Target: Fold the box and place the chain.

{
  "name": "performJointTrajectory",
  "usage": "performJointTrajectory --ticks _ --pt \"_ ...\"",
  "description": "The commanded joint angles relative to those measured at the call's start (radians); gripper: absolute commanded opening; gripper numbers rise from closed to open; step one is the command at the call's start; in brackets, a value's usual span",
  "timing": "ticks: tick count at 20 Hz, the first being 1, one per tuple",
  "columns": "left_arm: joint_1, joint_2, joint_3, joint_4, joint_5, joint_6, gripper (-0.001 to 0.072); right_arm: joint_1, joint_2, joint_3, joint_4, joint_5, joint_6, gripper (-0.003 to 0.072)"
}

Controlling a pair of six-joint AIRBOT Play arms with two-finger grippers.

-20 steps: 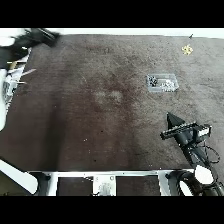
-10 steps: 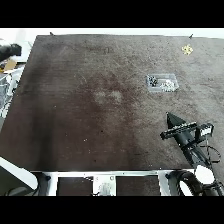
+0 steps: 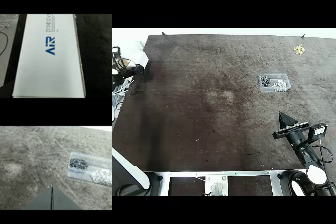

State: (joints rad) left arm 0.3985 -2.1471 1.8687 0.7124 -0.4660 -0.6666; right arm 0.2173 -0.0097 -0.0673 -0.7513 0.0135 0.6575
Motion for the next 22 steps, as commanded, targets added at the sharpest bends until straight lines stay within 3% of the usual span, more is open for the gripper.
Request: performJointTrajectory --ticks 1,18,19,21,22 --pt "-0.003 -0.016 0.000 0.006 0.032 -0.005 0.0008 0.000 -0.001 -0.001 0.001 -0.002 0.002 -0.0006" --pt "-0.003 -0.029 0.000 0.006 0.061 0.116 0.0012 0.000 -0.001 -0.001 0.001 -0.003 0.002 -0.0006" --pt "-0.003 -0.025 0.000 0.006 0.063 0.146 0.0277 0.000 -0.001 -0.001 0.001 -0.003 0.002 -0.0006" --pt "0.007 -0.008 0.000 0.016 0.085 0.150 0.0672 0.000 -0.001 -0.001 0.001 -0.003 0.003 -0.0006" --pt "0.012 0.005 0.001 0.014 0.086 0.151 0.0720 0.000 -0.001 -0.001 0.005 -0.003 0.002 -0.0006"
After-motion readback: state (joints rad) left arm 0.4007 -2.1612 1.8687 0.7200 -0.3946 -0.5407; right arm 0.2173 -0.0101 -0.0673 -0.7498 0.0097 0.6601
